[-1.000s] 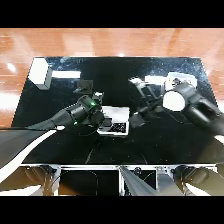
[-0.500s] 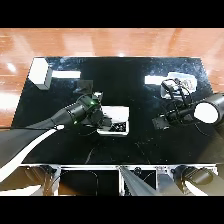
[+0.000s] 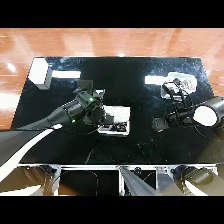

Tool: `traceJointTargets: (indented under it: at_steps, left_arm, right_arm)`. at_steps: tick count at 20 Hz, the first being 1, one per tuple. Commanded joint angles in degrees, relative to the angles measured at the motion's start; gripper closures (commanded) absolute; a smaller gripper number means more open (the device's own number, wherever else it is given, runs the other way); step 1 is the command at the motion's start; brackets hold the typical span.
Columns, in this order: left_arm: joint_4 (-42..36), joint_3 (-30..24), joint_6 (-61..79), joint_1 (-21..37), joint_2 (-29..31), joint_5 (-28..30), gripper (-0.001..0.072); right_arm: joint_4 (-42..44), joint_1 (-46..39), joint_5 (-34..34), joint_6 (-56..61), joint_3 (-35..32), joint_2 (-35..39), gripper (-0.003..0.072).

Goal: Fold the box and place the chain.

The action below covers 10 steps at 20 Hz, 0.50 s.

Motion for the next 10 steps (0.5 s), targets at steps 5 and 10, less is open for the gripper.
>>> traceJointTargets:
  at_steps: [5, 10]
  left_arm:
    - [8.55, -1.09, 9.44, 0.33, 12.96, 10.67, 0.0164]
    - [9.60, -13.66, 9.79, 6.95, 28.76, 12.33, 0.0165]
  right_arm:
    - [0.17, -0.07, -5.79, -1.77, -0.13, -0.11, 0.0015]
    - [5.11, -0.09, -6.97, -9.16, 10.29, -4.70, 0.0014]
